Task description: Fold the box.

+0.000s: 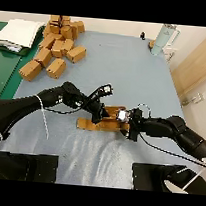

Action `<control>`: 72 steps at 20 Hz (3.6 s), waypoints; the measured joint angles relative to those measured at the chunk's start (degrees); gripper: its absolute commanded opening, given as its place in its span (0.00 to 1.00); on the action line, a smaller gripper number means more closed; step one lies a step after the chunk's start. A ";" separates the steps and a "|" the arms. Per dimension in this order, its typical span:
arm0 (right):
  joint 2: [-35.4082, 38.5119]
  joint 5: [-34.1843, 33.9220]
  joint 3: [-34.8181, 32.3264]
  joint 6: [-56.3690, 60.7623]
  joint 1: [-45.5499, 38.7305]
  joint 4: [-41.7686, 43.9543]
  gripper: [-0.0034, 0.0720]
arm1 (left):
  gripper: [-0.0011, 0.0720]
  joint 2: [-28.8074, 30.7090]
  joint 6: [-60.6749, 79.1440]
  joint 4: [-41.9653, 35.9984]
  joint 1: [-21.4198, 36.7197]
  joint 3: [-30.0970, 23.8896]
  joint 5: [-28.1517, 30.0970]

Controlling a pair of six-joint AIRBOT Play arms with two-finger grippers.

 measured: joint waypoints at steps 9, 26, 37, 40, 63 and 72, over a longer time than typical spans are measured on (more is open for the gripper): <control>-11.30 -7.91 4.17 -20.00 -10.10 17.11 1.00 | 0.03 0.00 0.00 0.00 0.00 0.00 0.00; -18.25 -10.88 7.04 -23.76 -12.41 20.79 1.00 | 0.03 0.00 0.00 0.00 0.00 0.00 0.00; -18.25 -10.34 6.14 -23.80 -11.63 20.31 0.88 | 0.03 0.00 0.00 0.00 -0.02 0.00 -0.02; -18.34 -8.20 5.77 -23.78 -10.40 19.32 0.82 | 0.03 0.00 0.00 0.00 -0.02 0.00 -0.02; -16.65 -6.29 5.31 -23.78 -9.53 18.16 0.73 | 0.03 0.00 0.02 0.09 -0.02 -0.02 -0.22; -17.68 -5.92 5.27 -23.78 -9.51 17.99 0.76 | 0.03 0.00 0.02 0.00 -0.02 -0.02 0.00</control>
